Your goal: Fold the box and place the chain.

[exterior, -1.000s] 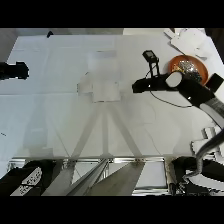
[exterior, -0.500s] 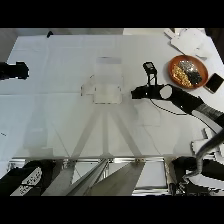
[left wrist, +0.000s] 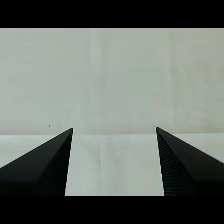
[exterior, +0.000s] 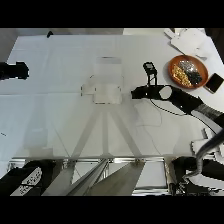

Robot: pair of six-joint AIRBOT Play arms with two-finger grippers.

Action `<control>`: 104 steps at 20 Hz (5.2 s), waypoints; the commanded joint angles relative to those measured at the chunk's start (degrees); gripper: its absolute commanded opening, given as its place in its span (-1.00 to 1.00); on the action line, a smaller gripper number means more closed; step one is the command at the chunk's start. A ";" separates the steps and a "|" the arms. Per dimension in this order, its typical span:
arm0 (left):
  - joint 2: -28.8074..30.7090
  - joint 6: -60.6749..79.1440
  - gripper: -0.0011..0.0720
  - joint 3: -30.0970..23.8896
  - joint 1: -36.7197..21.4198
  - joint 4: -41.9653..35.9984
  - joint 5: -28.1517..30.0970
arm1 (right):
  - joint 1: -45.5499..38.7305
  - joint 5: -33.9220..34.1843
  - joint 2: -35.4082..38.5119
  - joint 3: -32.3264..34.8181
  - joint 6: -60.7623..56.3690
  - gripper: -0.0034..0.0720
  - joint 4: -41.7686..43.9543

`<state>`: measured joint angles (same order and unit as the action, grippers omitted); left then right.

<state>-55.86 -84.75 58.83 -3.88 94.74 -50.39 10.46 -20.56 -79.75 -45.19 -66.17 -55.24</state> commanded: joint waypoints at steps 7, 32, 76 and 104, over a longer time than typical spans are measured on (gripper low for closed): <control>-0.02 0.02 0.63 -0.02 0.04 0.02 0.00 | 0.07 0.07 -0.02 0.02 0.00 -0.87 -0.02; -41.59 48.00 0.64 28.94 10.80 -47.43 -14.23 | 0.07 0.09 -0.04 0.02 0.00 -0.87 -0.02; -53.11 73.00 -0.54 32.13 16.04 -53.77 -20.76 | 0.07 0.09 -0.02 0.02 0.00 -0.87 -0.02; -52.87 73.18 -0.94 32.13 16.04 -53.75 -21.00 | 0.07 3.45 0.00 -0.02 -0.02 -0.29 0.02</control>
<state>-108.75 -11.73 90.94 12.16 40.88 -70.91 10.48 -18.46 -79.77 -45.15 -66.15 -55.29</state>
